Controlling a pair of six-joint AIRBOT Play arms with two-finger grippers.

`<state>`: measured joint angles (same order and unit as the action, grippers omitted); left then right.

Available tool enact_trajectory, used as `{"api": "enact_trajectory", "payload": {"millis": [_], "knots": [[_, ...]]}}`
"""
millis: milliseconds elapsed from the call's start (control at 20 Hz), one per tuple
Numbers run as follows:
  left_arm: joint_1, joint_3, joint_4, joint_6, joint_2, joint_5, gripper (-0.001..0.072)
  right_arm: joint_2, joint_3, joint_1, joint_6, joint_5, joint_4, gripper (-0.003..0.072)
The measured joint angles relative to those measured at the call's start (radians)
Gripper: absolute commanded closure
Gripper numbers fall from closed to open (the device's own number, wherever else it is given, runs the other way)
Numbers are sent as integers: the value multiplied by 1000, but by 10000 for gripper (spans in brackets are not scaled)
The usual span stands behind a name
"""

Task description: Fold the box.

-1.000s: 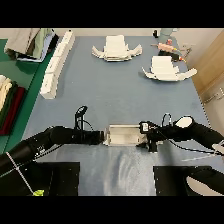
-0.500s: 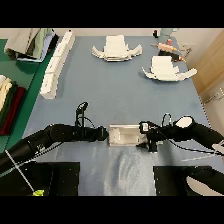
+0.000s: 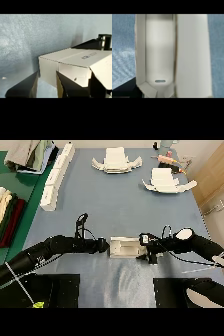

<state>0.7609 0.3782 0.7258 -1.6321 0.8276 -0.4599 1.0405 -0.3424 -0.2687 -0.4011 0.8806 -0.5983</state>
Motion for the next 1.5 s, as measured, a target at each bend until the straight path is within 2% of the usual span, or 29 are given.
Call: {"api": "enact_trajectory", "payload": {"millis": [300, 450, 500, 550, 600, 800, 1100, 1350, 1500], "knots": [[-43, 0, 187, -105, 4, -118, 344, 0, 0, 0, -1, 0, 0, 176], [-57, 3, 225, -142, -23, -152, 341, 0, 0, 0, -1, 0, 0, 176], [-59, 5, 225, -146, -36, -155, 279, 0, 0, 0, -1, 0, 0, 176], [-59, 6, 216, -146, -50, -157, 173, 0, 0, 0, -1, 0, 0, 176], [-57, 7, 200, -145, -61, -153, 165, 0, 0, 0, -1, 0, 0, 176], [-13, 8, 108, -102, -76, -104, 166, 0, 0, 0, -1, 0, 0, 176], [20, 8, 62, -85, -24, -16, 168, 0, 0, 0, 0, 0, 0, 176], [30, 34, 64, -103, 10, -33, 178, 0, 0, 0, 0, 0, 0, 176], [60, 78, 138, -203, 41, -43, 179, 0, 0, 0, 0, 0, 0, 176]]}}
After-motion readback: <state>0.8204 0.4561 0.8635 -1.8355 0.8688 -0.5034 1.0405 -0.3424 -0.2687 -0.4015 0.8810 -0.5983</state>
